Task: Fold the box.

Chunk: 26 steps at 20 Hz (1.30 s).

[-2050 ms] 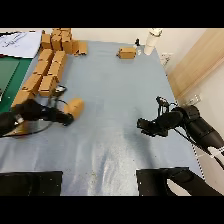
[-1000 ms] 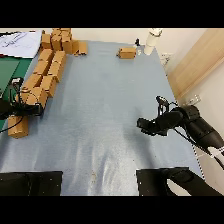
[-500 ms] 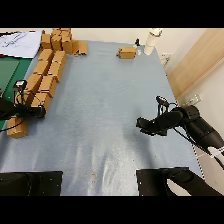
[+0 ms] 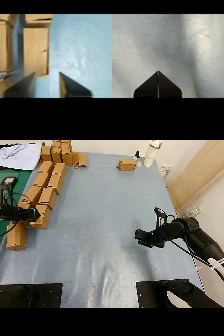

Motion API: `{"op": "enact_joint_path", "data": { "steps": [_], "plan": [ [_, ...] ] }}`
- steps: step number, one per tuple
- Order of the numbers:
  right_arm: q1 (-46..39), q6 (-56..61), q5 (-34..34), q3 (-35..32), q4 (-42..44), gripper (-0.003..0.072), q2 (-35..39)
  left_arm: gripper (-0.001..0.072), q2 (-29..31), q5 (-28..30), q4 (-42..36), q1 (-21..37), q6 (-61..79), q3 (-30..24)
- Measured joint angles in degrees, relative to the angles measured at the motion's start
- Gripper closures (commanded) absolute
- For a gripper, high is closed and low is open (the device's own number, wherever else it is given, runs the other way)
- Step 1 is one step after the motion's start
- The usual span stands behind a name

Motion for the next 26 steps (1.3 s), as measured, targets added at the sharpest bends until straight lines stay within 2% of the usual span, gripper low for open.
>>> {"op": "enact_joint_path", "data": {
  "steps": [1, 2, 5, 7, 10, 14, 19, 26],
  "plan": [
    [0.00, -0.76, 0.33, 0.61, 0.76, 0.0683, -0.57, 0.0540, 1.33, -1.49, -0.66, -1.33, -0.59, 1.07],
    [0.00, -1.31, 0.42, 1.33, 1.33, 0.0683, -1.31, 0.0688, 2.47, -2.80, -1.05, -3.06, -1.33, 2.16],
    [0.00, -3.28, 0.68, 4.90, 3.02, 0.0683, -5.01, 0.0699, 3.85, -5.49, -2.08, -9.57, -2.93, 4.35],
    [0.02, -4.94, 0.70, 8.11, 4.35, 0.0683, -8.48, 0.0700, 2.75, -6.36, -2.25, -14.73, -4.61, 5.03],
    [0.13, -6.73, -0.66, 12.63, 5.60, 0.0683, -14.14, 0.0700, -1.68, -6.78, -2.43, -22.08, -8.35, 5.49],
    [0.46, -10.19, -2.12, 15.52, 6.75, 0.0683, -20.15, 0.0700, -9.05, -6.88, -3.21, -28.70, -12.94, 5.68],
    [3.37, -14.86, -1.36, 16.44, 7.30, 0.0683, -23.85, 0.0699, -14.29, -7.04, -6.36, -32.30, -15.45, 5.73],
    [4.57, -16.26, -1.09, 16.59, 7.15, 0.0683, -24.72, 0.0699, -15.78, -9.49, -7.80, -33.07, -16.37, 5.73]
  ]
}}
